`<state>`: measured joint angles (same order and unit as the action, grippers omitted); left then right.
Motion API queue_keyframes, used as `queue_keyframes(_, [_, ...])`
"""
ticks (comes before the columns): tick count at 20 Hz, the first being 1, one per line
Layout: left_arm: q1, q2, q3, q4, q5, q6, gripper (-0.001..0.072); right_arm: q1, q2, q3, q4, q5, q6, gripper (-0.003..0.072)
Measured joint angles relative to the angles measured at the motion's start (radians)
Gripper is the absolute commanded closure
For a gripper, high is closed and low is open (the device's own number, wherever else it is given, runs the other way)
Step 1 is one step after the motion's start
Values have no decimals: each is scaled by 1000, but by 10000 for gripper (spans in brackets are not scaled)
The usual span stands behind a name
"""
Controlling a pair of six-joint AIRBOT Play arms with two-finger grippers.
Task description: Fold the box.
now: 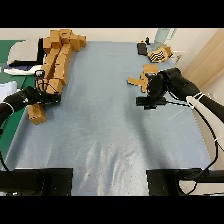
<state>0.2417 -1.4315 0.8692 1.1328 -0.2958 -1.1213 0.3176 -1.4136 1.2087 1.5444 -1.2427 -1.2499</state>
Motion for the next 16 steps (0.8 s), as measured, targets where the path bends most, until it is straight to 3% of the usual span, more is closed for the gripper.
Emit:
queue_keyframes(11, [0,-7,0,-8,30,6,261,0,0,0,0,0,0,682])
queue_keyframes(13, [0,-7,0,-9,26,6,23,0,0,0,0,0,0,682])
queue_keyframes(16, [0,-7,1,-11,13,7,23,0,0,0,0,0,0,682])
